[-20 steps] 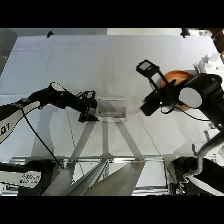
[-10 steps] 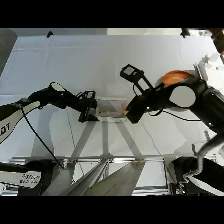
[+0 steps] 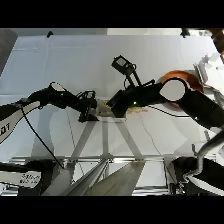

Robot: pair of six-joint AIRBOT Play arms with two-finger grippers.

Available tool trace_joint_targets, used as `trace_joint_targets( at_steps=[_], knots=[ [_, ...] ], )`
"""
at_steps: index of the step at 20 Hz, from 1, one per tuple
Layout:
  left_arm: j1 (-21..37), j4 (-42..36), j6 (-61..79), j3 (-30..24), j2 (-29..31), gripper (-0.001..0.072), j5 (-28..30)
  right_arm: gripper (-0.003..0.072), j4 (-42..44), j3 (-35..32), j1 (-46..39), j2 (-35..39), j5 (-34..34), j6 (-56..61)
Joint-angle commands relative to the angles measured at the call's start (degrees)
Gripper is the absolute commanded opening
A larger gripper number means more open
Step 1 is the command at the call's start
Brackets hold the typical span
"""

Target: Fold the box and place the chain.

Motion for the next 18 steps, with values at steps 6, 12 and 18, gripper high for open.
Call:
trace_joint_targets(
  at_steps=[6, 12, 18],
  knots=[
    [0.0, 0.0, 0.0, 0.0, 0.0, 0.0154, 0.0, 0.0015, -12.3, -0.3, 0.0, -5.9, 0.9, 3.8],
    [0.0, 0.0, 0.0, 0.0, 0.0, 0.0154, 0.0, 0.0016, -17.5, -0.3, 0.0, -9.5, 3.9, 6.6],
    [0.0, 0.0, 0.0, 0.0, 0.0, 0.0154, 0.0, 0.0243, -17.0, -0.3, -1.6, -6.6, 8.1, 0.5]
  ],
)
